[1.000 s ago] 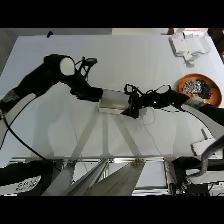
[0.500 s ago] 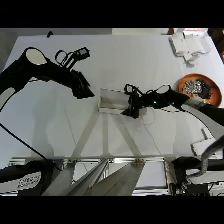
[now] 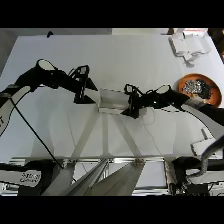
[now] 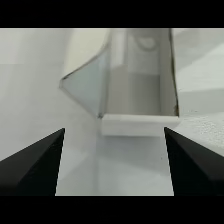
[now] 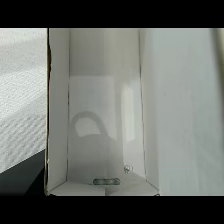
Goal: Fold the box and place the chain.
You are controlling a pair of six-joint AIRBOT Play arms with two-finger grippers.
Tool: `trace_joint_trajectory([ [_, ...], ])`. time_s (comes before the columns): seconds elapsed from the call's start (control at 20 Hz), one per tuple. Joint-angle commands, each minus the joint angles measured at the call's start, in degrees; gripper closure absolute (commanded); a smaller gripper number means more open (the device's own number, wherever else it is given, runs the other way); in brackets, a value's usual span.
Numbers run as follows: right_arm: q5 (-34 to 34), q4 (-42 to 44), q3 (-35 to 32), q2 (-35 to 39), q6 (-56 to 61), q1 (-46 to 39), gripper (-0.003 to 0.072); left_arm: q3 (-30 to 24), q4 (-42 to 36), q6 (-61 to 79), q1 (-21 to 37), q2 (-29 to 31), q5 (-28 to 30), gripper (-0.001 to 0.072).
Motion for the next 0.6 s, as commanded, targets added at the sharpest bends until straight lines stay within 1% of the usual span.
trace_joint_trajectory([
  [0.0,0.0,0.0,0.0,0.0,0.0,0.0,0.0216,-0.1,-0.7,6.3,-1.7,-3.3,0.2,0.0011],
  [0.25,0.0,0.0,0.0,0.0,0.0,0.0,0.0216,-0.1,3.2,5.5,-1.8,-3.8,0.4,0.0011],
  [0.55,0.0,0.0,0.0,0.0,0.0,0.0,0.0216,-0.1,2.2,5.5,-1.9,-3.8,0.2,0.0011],
])
